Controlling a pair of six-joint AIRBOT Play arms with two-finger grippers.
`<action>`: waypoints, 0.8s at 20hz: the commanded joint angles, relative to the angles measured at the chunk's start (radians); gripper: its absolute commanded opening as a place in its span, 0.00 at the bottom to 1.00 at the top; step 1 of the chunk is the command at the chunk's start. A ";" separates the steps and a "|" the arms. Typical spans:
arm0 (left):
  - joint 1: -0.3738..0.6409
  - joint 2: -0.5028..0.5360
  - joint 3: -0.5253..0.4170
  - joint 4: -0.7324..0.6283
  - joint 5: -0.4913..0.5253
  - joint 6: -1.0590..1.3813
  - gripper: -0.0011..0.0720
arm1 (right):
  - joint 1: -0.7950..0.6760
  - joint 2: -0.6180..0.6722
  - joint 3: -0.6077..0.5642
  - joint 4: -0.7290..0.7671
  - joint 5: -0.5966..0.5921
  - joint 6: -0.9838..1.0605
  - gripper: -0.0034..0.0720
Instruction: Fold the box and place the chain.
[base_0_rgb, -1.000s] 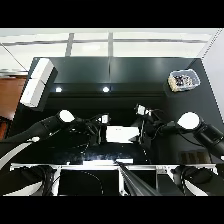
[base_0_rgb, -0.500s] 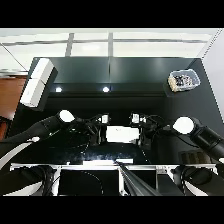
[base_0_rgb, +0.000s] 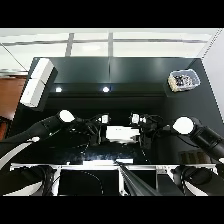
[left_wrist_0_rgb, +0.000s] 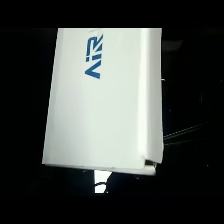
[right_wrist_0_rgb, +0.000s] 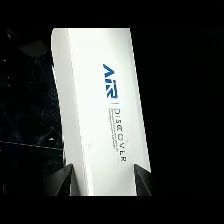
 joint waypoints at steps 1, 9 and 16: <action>0.000 0.000 0.001 0.000 0.000 0.000 0.64 | 0.001 0.001 0.003 0.014 0.001 0.000 0.58; 0.000 0.000 0.001 0.000 -0.001 0.000 0.65 | 0.001 0.001 0.005 0.037 0.013 0.001 0.58; 0.000 0.000 0.001 0.000 0.000 0.000 0.65 | 0.001 0.001 0.005 0.036 0.013 0.001 0.37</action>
